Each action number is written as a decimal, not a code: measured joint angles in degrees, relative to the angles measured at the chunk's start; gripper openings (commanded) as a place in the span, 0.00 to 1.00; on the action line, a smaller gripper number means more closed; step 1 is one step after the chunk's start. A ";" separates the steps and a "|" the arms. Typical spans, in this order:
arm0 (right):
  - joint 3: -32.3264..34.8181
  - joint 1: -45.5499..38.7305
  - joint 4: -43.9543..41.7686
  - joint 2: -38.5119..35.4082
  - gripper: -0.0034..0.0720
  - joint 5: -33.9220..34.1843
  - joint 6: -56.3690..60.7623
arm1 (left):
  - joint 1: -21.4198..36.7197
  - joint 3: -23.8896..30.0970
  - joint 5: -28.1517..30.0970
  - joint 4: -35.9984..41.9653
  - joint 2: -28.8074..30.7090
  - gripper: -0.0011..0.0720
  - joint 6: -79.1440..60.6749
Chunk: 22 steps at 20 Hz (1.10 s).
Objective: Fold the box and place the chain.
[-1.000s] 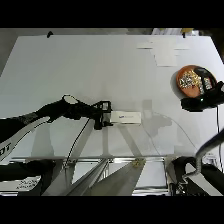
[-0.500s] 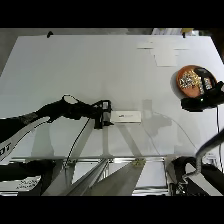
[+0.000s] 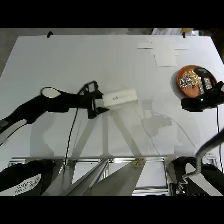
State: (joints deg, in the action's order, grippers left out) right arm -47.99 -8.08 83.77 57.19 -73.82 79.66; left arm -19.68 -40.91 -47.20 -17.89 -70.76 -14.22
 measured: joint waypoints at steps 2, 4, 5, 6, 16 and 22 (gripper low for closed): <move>0.00 0.02 -0.02 0.00 0.07 0.00 0.00 | 5.05 0.00 0.81 -3.50 5.66 0.02 7.15; 0.00 0.00 0.00 0.00 0.07 0.00 0.00 | 11.04 0.02 1.60 -8.44 10.78 0.02 15.19; 0.00 0.02 0.00 0.00 0.07 0.00 0.00 | 14.08 0.00 2.21 -11.15 12.87 0.02 19.21; 0.00 0.02 0.00 0.00 0.07 0.00 0.00 | 17.38 0.00 2.58 -14.27 14.78 0.02 23.69; 0.00 0.00 0.00 0.00 0.07 0.00 -0.02 | 34.91 1.18 2.58 -45.44 14.49 0.03 60.70; 0.00 0.00 0.00 0.00 0.07 0.00 0.00 | 36.30 1.44 -0.68 -51.36 7.98 0.13 66.01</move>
State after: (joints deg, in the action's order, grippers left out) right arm -47.99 -8.08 83.77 57.19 -73.82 79.66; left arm 16.62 -39.46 -47.88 -69.25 -62.78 51.79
